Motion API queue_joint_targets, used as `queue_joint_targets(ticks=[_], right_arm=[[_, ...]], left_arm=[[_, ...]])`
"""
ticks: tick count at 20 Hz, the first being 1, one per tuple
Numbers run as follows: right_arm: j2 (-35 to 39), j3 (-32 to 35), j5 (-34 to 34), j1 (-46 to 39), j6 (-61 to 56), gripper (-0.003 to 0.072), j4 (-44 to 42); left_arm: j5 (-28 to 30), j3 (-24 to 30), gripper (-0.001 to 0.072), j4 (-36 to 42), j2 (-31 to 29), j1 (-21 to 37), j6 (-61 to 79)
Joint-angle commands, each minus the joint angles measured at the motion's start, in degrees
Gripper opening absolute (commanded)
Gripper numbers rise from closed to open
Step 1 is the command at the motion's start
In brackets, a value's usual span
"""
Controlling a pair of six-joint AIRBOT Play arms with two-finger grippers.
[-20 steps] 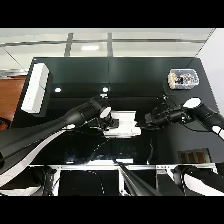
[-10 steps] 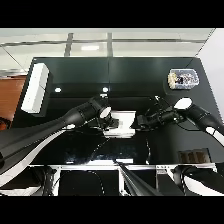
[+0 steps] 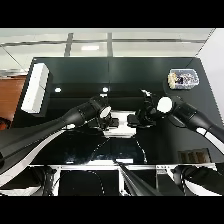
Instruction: Fold the box and place the chain.
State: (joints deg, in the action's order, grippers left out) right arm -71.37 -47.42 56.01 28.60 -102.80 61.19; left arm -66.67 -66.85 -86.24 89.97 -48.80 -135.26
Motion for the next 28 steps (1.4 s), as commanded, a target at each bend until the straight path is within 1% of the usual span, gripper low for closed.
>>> queue_joint_targets(ticks=[1, 3, 5, 6, 11, 12, 13, 14, 18, 24, 25, 26, 27, 28], right_arm=[[-0.3, -2.1, -0.4, 4.5, -13.7, 0.0404, 11.2], [-1.0, -3.1, 1.0, 6.6, -16.6, 0.0404, 15.6], [-2.2, -4.2, 1.6, 8.4, -18.4, 0.0403, 17.1], [-2.9, -4.8, 1.7, 9.1, -18.4, 0.0324, 17.1], [-5.2, -5.4, 3.5, 10.6, -21.5, 0.0315, 17.3], [-5.4, -5.4, 3.5, 10.6, -21.6, 0.0293, 17.6], [-5.5, -5.4, 3.5, 10.6, -21.5, 0.0193, 17.5], [-5.7, -5.4, 3.3, 10.6, -21.5, 0.0159, 17.6], [-5.9, -5.4, 2.9, 10.6, -21.5, 0.0159, 17.2], [-5.9, -5.4, -1.4, 12.2, -21.0, 0.0156, 15.3], [-5.9, -5.4, -0.7, 12.2, -21.0, 0.0157, 14.9], [-5.9, -5.4, 0.0, 12.2, -21.0, 0.0194, 14.9], [-5.9, -5.4, 0.8, 12.2, -21.0, 0.0356, 15.0], [-5.9, -5.4, 1.6, 12.2, -21.0, 0.0378, 15.5]], left_arm=[[0.1, -0.1, 0.0024, 0.0, 0.0, 0.0, 0.0], [0.2, -0.1, 0.0024, 0.0, 0.0, 0.0, 0.0], [0.2, -0.1, 0.0024, 0.0, 0.0, 0.0, 0.0], [0.1, -0.1, 0.0024, 0.0, 0.0, 0.0, 0.0], [0.0, -0.1, 0.0024, 0.0, 0.0, 0.0, 0.0], [0.1, -0.1, 0.0024, 0.0, 0.0, 0.0, 0.0], [0.2, -0.1, 0.0024, 0.0, 0.0, 0.0, 0.0], [0.2, -0.1, 0.0024, 0.0, 0.0, 0.0, 0.0], [0.1, -0.1, 0.0025, 0.0, 0.0, 0.0, 0.0], [0.1, -0.1, 0.0024, 0.0, 0.0, 0.0, 0.0], [0.1, -0.1, 0.0024, -0.1, 0.0, 0.0, 0.0], [0.1, -0.1, 0.0024, -0.1, 0.0, 0.0, 0.0], [0.2, -0.1, 0.0024, -0.1, 0.0, 0.0, 0.0], [0.2, -0.1, 0.0024, -0.1, 0.0, 0.0, 0.0]])
